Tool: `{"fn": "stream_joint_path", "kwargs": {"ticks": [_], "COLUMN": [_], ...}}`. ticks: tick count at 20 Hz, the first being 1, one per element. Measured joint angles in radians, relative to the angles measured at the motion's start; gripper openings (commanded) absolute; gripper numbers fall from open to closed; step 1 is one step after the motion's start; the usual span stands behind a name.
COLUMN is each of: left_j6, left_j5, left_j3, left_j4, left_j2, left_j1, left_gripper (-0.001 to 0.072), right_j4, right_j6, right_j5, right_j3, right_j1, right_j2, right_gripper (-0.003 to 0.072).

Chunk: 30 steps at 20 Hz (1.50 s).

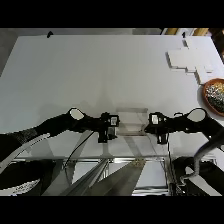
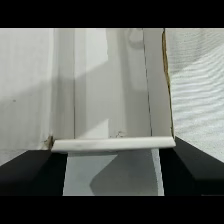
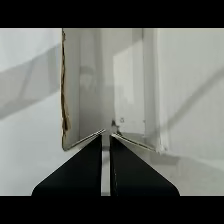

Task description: Fold the box and place the chain.

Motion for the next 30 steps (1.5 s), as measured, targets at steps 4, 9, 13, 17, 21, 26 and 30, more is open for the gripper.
{"fn": "stream_joint_path", "kwargs": {"ticks": [4, 9, 13, 17, 21, 26, 30], "left_j6": [0.002, 0.001, 0.0, -0.002, -0.002, -0.001, 0.0], "left_j5": [-0.001, -0.004, -0.003, 0.004, 0.005, 0.002, 0.001], "left_j3": [0.0, 0.0, 0.0, 0.0, 0.0, 0.0, 0.0], "left_j4": [0.002, 0.002, 0.0, -0.003, -0.003, -0.001, 0.0], "left_j2": [0.0, 0.0, 0.0, 0.0, 0.0, 0.0, 0.0], "left_j1": [0.0, 0.0, 0.0, 0.0, 0.0, 0.0, 0.0], "left_gripper": [0.0331, 0.0331, 0.0331, 0.0331, 0.0331, 0.0331, 0.0331], "right_j4": [0.049, 0.048, -0.066, -0.135, -0.162, -0.175, -0.293], "right_j6": [-0.021, 0.01, 0.164, 0.353, 0.608, 0.98, 1.229], "right_j5": [-0.014, -0.025, -0.023, -0.025, -0.043, -0.108, -0.115], "right_j3": [0.0, 0.0, -0.001, -0.001, -0.001, 0.001, 0.001], "right_j1": [0.043, 0.074, 0.079, 0.08, 0.053, -0.171, -0.29], "right_j2": [-0.06, -0.065, 0.023, 0.161, 0.28, 0.327, 0.289], "right_gripper": [0.0289, 0.0301, 0.0292, 0.0037, 0.0017, 0.0017, 0.0017]}}
